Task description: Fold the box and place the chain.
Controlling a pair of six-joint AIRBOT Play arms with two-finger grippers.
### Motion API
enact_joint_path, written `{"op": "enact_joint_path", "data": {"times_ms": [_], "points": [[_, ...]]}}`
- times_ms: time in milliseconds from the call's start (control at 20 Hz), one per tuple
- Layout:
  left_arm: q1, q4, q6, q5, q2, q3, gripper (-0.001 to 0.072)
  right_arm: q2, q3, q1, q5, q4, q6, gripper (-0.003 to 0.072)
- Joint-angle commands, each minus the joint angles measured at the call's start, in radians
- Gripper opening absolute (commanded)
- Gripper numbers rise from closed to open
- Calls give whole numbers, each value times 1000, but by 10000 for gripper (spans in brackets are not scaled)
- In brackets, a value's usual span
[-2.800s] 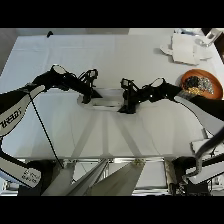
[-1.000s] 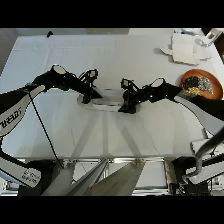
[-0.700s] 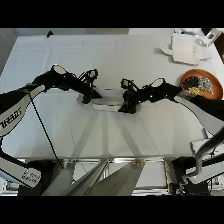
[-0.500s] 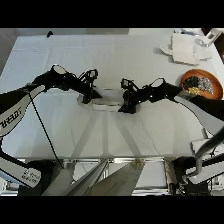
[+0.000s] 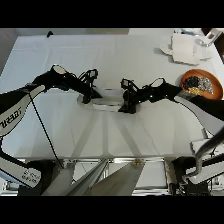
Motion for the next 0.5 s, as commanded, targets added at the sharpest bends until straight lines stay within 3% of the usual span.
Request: {"op": "enact_joint_path", "data": {"times_ms": [0, 50, 100, 450], "points": [[1, 2, 0, -3, 1, 0, 260, 1, 0, 1, 0, 0, 2, 528], [2, -10, 0, -3, 1, 0, 337, 1, 0, 1, 0, 1, 2, 528], [2, -24, 0, -5, 1, 0, 349, 1, 0, 1, 0, 0, 2, 528], [34, -40, -5, -47, 50, 0, 358, 1, 0, 1, 0, 0, 2, 528]]}}
